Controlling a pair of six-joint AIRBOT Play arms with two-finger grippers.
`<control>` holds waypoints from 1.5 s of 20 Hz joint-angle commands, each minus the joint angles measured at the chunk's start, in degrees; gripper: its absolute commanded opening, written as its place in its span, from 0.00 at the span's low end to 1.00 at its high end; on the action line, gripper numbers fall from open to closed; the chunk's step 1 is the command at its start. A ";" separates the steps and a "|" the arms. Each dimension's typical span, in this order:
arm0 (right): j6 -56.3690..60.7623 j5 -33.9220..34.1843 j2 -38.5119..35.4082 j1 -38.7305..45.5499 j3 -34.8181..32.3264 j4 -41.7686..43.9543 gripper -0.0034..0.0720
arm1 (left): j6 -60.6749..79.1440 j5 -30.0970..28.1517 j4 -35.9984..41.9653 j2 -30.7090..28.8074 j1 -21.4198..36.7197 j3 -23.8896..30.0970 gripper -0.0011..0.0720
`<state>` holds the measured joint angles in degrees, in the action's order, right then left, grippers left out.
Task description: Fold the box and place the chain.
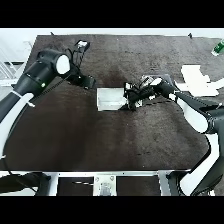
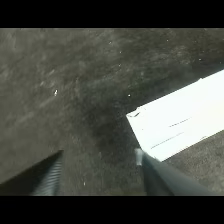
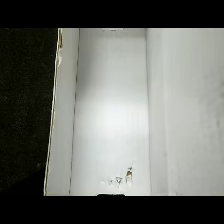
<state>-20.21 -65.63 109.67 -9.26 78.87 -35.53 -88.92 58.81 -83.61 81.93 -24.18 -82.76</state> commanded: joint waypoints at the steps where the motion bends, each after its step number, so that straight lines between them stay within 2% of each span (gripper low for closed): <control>1: 0.00 0.00 0.00 -0.02 0.02 0.02 0.81 | 25.42 -7.96 19.91 -1.20 5.92 6.23 0.80; 3: 0.00 -0.02 0.00 -0.02 0.02 0.02 0.81 | 44.74 -9.64 33.92 -1.07 10.21 9.73 0.80; 5: 0.00 0.00 0.00 -0.02 0.02 0.02 0.81 | 63.43 -10.27 44.72 -0.63 14.34 13.75 0.80; 7: 0.00 -0.02 0.00 -0.02 0.02 0.02 0.81 | 74.90 -10.49 49.07 0.28 17.31 16.26 0.80; 10: 0.00 -0.02 0.00 -0.02 0.02 0.00 0.81 | 75.87 -15.39 47.36 1.05 18.10 16.70 0.80; 12: 0.00 0.00 0.00 -0.02 0.02 0.00 0.81 | 75.93 -15.89 51.84 0.98 18.10 16.24 0.80; 15: 0.00 0.00 0.00 -0.04 0.02 0.00 0.81 | 87.45 -16.06 57.09 4.20 18.60 16.15 0.80; 17: 0.00 0.00 0.00 -0.02 0.02 0.00 0.81 | 90.36 -11.17 59.01 8.81 19.85 14.38 0.80; 18: 0.00 0.00 0.00 -0.02 0.02 0.00 0.81 | 93.15 -6.34 59.91 11.87 20.11 12.22 0.80; 20: 0.00 0.00 0.00 -0.04 0.02 0.00 0.81 | 96.32 -2.08 59.78 16.92 19.91 7.78 0.80; 23: 0.00 0.00 0.00 -0.04 0.02 0.00 0.81 | 99.45 2.58 57.83 21.31 19.58 3.85 0.80; 27: 0.00 0.00 0.00 -0.04 0.02 0.00 0.81 | 105.50 4.31 55.01 22.95 19.56 3.78 0.80; 29: 0.00 0.00 0.00 -0.04 0.02 0.00 0.81 | 105.48 4.28 52.41 23.45 19.58 3.78 0.99; 30: 0.00 0.00 0.00 -0.04 0.02 0.00 0.81 | 105.50 4.39 52.39 23.69 19.56 3.78 0.99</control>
<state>-20.23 -65.63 109.67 -9.26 78.87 -35.53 14.44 61.84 -28.84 104.42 -4.60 -78.56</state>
